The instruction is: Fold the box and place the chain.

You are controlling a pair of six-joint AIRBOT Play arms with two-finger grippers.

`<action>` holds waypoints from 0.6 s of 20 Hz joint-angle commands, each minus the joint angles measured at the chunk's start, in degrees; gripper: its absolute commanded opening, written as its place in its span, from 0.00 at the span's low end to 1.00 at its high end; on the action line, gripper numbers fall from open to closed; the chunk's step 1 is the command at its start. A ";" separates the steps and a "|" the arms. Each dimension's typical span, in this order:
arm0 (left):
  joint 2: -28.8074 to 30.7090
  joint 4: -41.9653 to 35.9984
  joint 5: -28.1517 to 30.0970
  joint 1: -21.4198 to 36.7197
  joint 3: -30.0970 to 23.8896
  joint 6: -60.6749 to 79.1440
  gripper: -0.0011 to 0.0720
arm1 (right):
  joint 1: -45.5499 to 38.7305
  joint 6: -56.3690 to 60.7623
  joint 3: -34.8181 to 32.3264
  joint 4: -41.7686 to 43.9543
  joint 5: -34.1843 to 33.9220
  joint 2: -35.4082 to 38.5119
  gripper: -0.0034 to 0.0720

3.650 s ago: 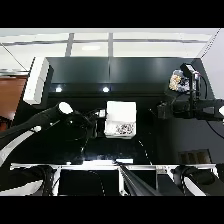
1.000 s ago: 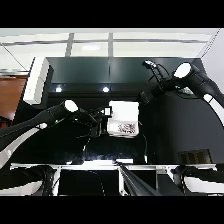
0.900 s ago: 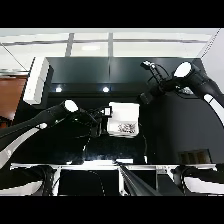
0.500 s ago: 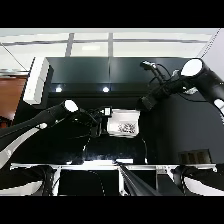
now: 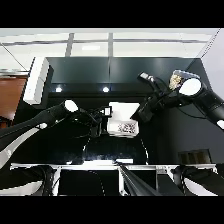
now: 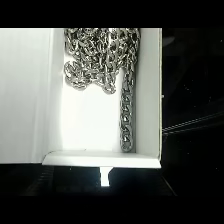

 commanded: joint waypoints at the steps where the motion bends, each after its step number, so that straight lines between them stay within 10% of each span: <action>1: 0.00 0.00 0.00 0.04 0.02 0.02 0.49 | -2.43 6.29 3.58 0.92 -8.63 0.50 0.98; 12: 0.00 0.00 0.00 0.04 0.02 0.02 0.49 | -4.59 6.88 3.78 3.37 -8.11 -11.69 0.98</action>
